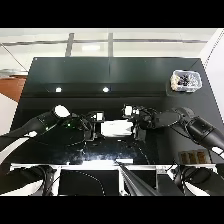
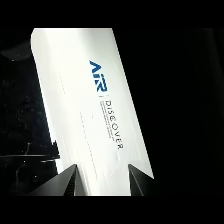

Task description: Fold the box and place the chain.

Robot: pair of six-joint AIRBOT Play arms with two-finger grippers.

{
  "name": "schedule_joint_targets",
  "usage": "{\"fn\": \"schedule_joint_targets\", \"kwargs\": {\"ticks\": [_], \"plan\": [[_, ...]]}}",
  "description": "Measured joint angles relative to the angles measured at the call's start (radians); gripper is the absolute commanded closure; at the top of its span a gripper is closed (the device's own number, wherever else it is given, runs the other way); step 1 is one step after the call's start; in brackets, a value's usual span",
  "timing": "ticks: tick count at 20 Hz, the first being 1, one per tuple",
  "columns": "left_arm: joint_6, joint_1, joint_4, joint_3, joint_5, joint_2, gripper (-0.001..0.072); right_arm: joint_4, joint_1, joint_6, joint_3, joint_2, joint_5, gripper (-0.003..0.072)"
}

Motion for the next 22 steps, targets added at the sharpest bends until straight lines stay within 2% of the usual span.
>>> {"fn": "schedule_joint_targets", "kwargs": {"ticks": [13, 14, 15, 20, 21, 22], "plan": [[0.001, 0.000, 0.002, 0.000, -0.002, 0.000, 0.0317, 0.042, 0.027, 0.000, 0.000, 0.001, -0.033, 0.0330], [0.001, 0.000, 0.001, 0.000, -0.002, 0.000, 0.0317, 0.043, 0.029, 0.000, 0.000, 0.001, -0.034, 0.0413], [0.001, 0.000, 0.001, 0.000, -0.002, 0.000, 0.0317, 0.043, 0.032, 0.000, 0.000, 0.001, -0.035, 0.0465], [0.001, 0.000, 0.001, 0.000, -0.001, 0.000, 0.0317, 0.040, 0.037, 0.000, 0.000, 0.001, -0.034, 0.0469], [0.001, 0.000, 0.001, 0.000, -0.001, 0.000, 0.0317, 0.040, 0.037, 0.000, 0.000, 0.001, -0.034, 0.0526], [0.000, 0.000, 0.000, 0.000, -0.001, 0.000, 0.0317, 0.040, 0.037, 0.000, 0.000, 0.001, -0.034, 0.0527]]}}
